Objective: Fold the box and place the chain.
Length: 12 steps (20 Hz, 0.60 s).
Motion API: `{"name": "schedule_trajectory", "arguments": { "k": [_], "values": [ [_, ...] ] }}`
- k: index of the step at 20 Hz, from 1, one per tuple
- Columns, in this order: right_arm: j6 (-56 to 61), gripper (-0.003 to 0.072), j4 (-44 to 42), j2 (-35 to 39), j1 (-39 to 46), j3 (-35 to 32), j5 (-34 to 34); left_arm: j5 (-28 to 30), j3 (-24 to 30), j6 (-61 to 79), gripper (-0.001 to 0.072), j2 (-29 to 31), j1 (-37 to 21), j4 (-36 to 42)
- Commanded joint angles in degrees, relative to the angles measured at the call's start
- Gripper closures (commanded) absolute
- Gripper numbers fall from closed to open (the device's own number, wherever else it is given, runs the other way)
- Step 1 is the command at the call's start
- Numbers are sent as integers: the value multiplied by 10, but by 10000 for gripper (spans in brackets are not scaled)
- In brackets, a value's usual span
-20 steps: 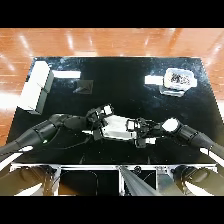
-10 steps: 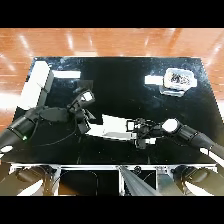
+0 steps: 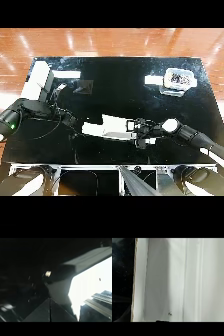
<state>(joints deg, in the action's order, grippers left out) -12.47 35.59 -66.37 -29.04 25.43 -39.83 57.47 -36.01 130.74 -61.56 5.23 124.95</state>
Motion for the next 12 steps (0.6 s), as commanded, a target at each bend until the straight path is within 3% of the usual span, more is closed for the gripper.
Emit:
{"name": "schedule_trajectory", "arguments": {
  "k": [1,7,12],
  "values": [
    [0,149,0,0,0,0,0,42,0,-29,690,-34,-31,0],
    [0,148,0,0,0,0,0,67,0,-25,690,-103,-18,13],
    [0,148,0,0,0,0,0,53,0,-13,691,-108,15,16]
  ]
}}
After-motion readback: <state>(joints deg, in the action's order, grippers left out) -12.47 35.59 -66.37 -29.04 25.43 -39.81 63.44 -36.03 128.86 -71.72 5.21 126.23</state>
